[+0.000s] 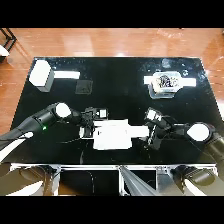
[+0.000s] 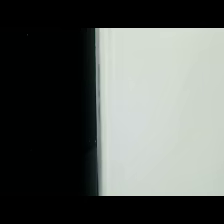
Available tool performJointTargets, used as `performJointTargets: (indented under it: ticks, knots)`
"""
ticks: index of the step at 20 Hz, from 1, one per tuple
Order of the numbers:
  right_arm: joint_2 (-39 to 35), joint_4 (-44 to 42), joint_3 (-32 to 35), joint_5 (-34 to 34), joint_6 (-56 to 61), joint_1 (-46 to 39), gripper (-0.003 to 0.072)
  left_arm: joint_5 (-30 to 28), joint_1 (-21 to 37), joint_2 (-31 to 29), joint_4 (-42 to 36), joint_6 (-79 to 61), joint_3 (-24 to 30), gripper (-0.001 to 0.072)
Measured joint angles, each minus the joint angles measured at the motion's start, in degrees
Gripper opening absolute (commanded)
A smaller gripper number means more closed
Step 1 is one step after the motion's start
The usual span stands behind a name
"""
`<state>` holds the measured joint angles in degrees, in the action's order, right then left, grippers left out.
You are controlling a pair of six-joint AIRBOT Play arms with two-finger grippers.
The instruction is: Fold the box and place the chain.
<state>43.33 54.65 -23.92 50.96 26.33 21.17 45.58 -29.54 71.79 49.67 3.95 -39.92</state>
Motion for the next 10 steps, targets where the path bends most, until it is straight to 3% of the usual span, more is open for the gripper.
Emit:
performJointTargets:
  ticks: [10]
  knots:
    - [5.81,-0.68,1.25,-6.64,-9.38,8.98,0.0708,-0.04,0.07,2.71,-0.83,-0.96,-0.39,0.0020]
